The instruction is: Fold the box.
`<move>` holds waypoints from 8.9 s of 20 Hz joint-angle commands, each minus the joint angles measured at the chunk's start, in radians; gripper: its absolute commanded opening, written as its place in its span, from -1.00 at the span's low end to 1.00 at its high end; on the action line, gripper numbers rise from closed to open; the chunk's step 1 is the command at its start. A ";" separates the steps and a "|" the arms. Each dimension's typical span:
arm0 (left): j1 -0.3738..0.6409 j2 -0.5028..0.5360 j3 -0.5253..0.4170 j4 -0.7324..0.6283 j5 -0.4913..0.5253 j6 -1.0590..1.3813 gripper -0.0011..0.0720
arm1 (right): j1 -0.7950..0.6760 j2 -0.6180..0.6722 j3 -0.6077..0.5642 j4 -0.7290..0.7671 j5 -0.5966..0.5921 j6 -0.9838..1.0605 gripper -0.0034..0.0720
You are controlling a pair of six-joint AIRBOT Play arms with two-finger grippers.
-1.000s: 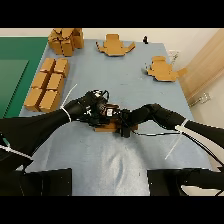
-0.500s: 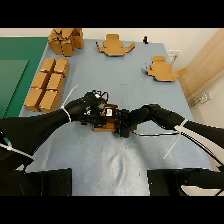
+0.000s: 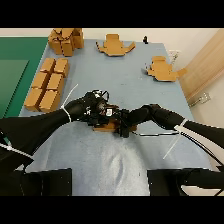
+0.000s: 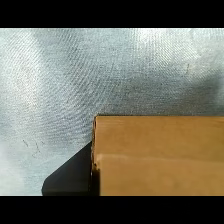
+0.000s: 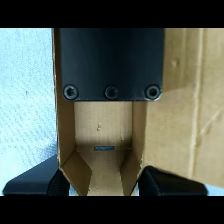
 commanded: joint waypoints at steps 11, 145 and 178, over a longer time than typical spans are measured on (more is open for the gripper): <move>0.062 0.110 -0.003 -0.061 0.019 0.220 0.37 | 0.000 0.001 0.001 -0.003 -0.001 -0.001 -0.89; 0.412 0.061 -0.285 -0.820 0.148 2.326 -0.92 | -0.165 -0.013 0.431 0.070 -0.435 0.424 -0.91; 0.412 0.061 -0.285 -0.821 0.149 2.327 -0.92 | -0.046 0.079 -0.057 0.316 0.052 -0.241 -0.62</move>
